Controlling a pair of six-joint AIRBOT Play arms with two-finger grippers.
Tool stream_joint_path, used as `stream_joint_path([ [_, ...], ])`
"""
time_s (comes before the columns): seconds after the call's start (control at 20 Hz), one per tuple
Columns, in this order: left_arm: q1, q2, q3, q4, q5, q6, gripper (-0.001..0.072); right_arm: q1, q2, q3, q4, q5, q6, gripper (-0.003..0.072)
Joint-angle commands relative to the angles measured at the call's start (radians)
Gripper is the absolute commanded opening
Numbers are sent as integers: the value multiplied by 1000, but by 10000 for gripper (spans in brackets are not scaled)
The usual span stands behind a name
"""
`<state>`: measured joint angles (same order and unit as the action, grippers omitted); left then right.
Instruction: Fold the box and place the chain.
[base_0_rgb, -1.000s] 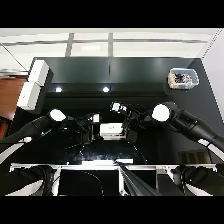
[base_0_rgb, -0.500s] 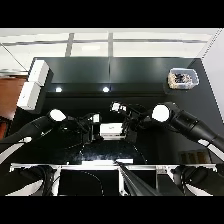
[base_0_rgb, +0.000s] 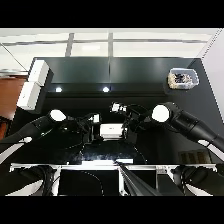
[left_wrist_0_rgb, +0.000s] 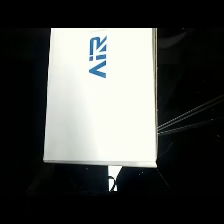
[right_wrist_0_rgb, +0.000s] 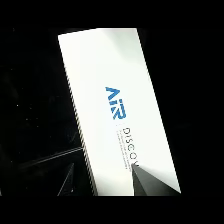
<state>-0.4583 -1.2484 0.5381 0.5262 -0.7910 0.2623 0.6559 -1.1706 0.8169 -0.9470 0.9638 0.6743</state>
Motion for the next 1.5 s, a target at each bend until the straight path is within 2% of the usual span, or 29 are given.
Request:
stream_joint_path([
  [0.0, 0, -1, 0, 0, 2, 0, 396, 0, -1, 0, -27, -3, 11, 434],
  [0.55, 0, -1, 0, 0, 2, 0, 396, -6, -2, -3, -31, 9, 51, 434],
  [0.85, 0, -1, 0, 0, 2, 0, 396, -90, 84, 5, -26, 104, 198, 433],
  [1.05, 1, -1, 0, 0, 2, 0, 396, -184, 133, 4, 62, 219, 270, 431],
  [1.1, 0, -1, 0, 0, 2, 0, 396, -205, 133, 0, 90, 233, 285, 324],
  [1.15, 0, -1, 0, 0, 2, 0, 396, -219, 133, -6, 108, 233, 294, 164],
  [1.2, 1, -1, 0, 0, 2, 0, 396, -229, 133, -16, 123, 221, 304, 35],
  [1.3, 1, -1, 0, 0, 2, 0, 396, -233, 131, -47, 172, 158, 348, 32],
  [1.45, 1, -1, 0, 0, 2, 0, 397, -233, 117, -114, 350, 62, 389, 32],
])
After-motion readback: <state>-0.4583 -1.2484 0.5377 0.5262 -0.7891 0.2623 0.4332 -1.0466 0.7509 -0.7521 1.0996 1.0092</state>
